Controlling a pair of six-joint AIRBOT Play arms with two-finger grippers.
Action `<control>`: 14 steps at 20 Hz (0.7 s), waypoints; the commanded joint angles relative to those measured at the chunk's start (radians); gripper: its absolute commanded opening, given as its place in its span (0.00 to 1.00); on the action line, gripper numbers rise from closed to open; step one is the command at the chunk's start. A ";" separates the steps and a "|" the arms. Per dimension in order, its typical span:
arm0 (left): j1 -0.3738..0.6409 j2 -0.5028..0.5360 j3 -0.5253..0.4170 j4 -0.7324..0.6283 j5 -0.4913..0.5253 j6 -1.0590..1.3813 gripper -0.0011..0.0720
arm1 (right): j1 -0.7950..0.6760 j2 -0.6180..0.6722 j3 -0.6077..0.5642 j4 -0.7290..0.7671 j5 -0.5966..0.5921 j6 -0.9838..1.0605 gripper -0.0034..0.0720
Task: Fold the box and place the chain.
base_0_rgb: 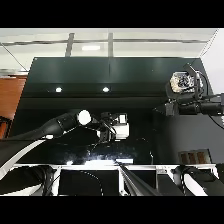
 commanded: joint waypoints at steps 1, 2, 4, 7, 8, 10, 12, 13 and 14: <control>0.067 0.037 0.001 0.093 0.019 -0.151 0.44 | 0.000 0.001 0.001 0.000 0.000 0.000 0.06; 0.126 0.059 0.001 0.130 0.020 -0.196 0.44 | 0.000 0.001 0.001 0.000 0.000 0.000 0.06; 0.285 0.088 0.014 0.189 0.018 -0.280 0.44 | 0.000 0.001 0.001 0.000 0.000 0.000 0.06; 0.578 0.063 0.095 0.218 0.023 -0.361 0.44 | 0.000 0.001 0.001 0.001 -0.001 0.000 0.06; 0.677 0.035 0.146 0.218 0.024 -0.397 0.44 | 0.000 0.001 0.001 0.001 -0.001 0.000 0.06; 0.835 -0.051 0.272 0.221 0.020 -0.490 0.44 | 0.002 0.001 0.001 0.002 -0.001 0.001 0.06; 0.949 -0.171 0.440 0.263 -0.015 -0.589 0.44 | 0.002 0.001 0.001 0.032 -0.003 0.038 0.06; 0.989 -0.233 0.530 0.292 -0.048 -0.641 0.44 | 0.002 0.001 0.001 0.067 -0.004 0.041 0.06; 1.024 -0.298 0.624 0.306 -0.077 -0.676 0.44 | 0.002 0.001 0.001 0.103 -0.008 0.041 0.06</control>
